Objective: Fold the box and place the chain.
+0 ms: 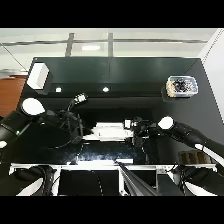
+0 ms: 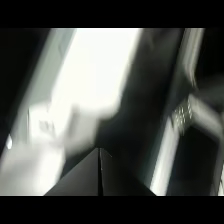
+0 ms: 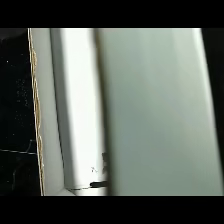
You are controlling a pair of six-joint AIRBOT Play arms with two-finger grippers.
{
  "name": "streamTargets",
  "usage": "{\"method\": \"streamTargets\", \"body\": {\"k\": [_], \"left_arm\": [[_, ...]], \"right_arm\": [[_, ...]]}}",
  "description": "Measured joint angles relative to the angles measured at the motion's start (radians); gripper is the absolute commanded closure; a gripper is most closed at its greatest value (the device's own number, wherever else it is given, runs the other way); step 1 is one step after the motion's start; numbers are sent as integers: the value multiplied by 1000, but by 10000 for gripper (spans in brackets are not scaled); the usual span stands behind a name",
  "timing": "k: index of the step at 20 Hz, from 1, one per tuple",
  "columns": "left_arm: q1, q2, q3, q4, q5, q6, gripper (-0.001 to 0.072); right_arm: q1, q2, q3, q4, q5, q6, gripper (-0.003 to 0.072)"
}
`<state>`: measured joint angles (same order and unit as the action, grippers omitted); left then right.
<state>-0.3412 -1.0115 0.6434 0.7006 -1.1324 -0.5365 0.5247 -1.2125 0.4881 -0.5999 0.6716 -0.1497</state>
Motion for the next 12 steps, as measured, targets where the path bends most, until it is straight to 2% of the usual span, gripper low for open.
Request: {"method": "streamTargets", "body": {"k": [4, 5, 8, 12], "left_arm": [[-95, -22, -35, -100, 371, -13, 680], [-113, -39, -38, -111, 433, -13, 680], [-153, -116, -43, -124, 534, -17, 680], [-177, -191, -43, -127, 566, -16, 680]], "right_arm": [[0, 0, 0, 0, -1, 0, 145], [0, 0, 0, 0, -1, 1, 145], [0, 0, 0, 0, -1, 0, 145], [0, 0, 0, 0, -1, 0, 145]]}}
